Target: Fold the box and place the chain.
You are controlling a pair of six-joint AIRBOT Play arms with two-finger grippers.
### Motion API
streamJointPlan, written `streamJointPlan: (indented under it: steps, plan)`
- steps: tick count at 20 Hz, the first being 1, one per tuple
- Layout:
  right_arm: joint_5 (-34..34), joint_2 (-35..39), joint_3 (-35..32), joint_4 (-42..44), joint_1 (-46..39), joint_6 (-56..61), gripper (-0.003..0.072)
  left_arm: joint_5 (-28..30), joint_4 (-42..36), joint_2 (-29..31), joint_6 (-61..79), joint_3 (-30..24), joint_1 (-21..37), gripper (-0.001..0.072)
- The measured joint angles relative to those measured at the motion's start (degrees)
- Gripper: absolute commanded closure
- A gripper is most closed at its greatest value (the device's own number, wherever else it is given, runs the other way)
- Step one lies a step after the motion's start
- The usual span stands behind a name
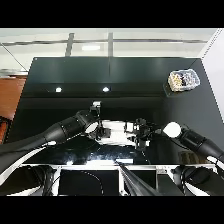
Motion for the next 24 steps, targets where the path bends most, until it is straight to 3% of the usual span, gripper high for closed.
streamJointPlan:
  steps: [13, 24]
  plan:
    - [1.03, -0.33, -0.02, 2.23, 0.07, 2.99, 0.0436, 0.31, -0.04, 0.00, 0.15, -0.02, 0.00, 0.0675]
    - [3.13, -0.33, 0.02, -2.34, 0.07, 7.69, 0.0436, 0.28, -0.22, 0.00, 0.13, 0.00, -0.02, 0.0675]
